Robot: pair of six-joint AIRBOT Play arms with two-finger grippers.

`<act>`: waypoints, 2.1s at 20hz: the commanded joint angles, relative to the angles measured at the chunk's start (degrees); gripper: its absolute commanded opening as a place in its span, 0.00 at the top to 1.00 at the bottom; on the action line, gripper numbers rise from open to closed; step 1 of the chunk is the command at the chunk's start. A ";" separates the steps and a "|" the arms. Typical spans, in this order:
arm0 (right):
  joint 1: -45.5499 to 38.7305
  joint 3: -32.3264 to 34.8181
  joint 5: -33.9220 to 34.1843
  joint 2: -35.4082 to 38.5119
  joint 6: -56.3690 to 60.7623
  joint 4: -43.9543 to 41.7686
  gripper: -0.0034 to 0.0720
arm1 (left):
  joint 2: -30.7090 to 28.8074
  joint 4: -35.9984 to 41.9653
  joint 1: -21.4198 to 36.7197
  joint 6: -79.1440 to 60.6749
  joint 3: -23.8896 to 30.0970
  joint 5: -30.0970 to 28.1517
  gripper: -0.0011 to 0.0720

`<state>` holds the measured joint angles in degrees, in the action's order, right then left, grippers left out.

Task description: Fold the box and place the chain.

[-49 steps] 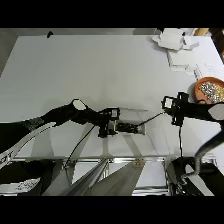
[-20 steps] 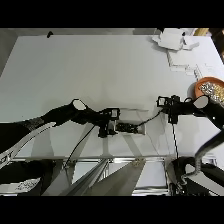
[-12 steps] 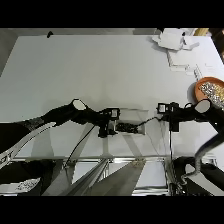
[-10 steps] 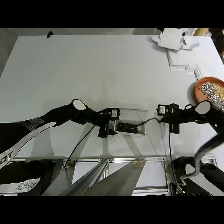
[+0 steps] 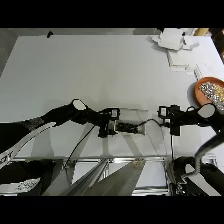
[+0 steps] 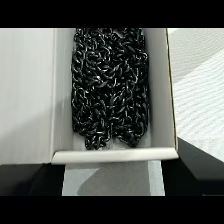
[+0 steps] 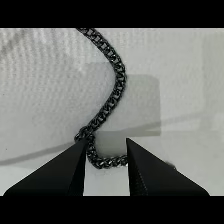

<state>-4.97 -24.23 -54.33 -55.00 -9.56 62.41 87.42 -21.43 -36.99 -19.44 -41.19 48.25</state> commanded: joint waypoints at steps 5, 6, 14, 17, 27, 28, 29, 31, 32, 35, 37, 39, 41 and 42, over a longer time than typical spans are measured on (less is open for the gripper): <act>-0.02 1.77 0.09 -0.07 -1.99 -1.20 0.63 | -0.02 0.00 -0.02 0.00 0.00 -0.02 0.61; -0.02 2.16 0.09 -0.07 -2.62 -1.16 0.67 | -0.02 0.00 -0.02 0.00 0.00 0.00 0.61; -0.02 2.36 0.07 -2.47 -2.54 -0.72 0.75 | -0.02 0.00 -0.02 0.00 0.00 0.00 0.61; -0.02 2.34 -0.72 -1.99 -2.51 -0.72 0.93 | -0.02 0.00 -0.02 0.00 0.00 0.00 0.61; 7.80 2.34 -11.26 19.47 -2.29 -17.70 0.93 | -0.02 0.00 -0.02 0.00 0.00 0.00 0.61; 9.73 2.34 -11.98 20.33 -1.60 -20.15 0.93 | -0.02 0.00 -0.02 0.00 0.00 0.00 0.61; 11.61 2.34 -12.00 20.57 0.74 -22.88 0.93 | -0.02 0.00 -0.02 0.00 0.00 0.00 0.61; 14.56 2.34 -10.95 20.33 5.77 -27.50 0.93 | -0.02 0.00 -0.02 0.00 0.00 0.00 0.61; 15.91 2.34 -9.55 20.22 8.26 -29.42 0.93 | -0.02 0.00 -0.02 0.00 0.00 0.00 0.61; 20.17 2.34 -0.90 19.96 13.09 -34.53 0.93 | -0.02 0.00 -0.02 0.00 0.00 0.00 0.61; 22.99 2.34 6.29 19.93 16.24 -38.18 0.93 | -0.02 0.00 -0.02 0.00 0.00 0.00 0.61; 25.81 2.34 11.85 19.80 18.84 -39.41 0.93 | -0.02 0.00 -0.02 0.00 0.00 -0.02 0.61; 28.09 2.34 13.60 18.49 19.06 -39.28 0.93 | -0.02 0.00 -0.02 0.00 0.00 0.00 0.61; 28.92 2.34 13.29 17.09 19.30 -38.80 0.93 | -0.02 0.00 -0.02 0.00 0.00 -0.02 0.61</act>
<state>20.78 -21.89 -45.67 -36.18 7.20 25.08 87.42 -21.41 -36.99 -19.44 -41.19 48.25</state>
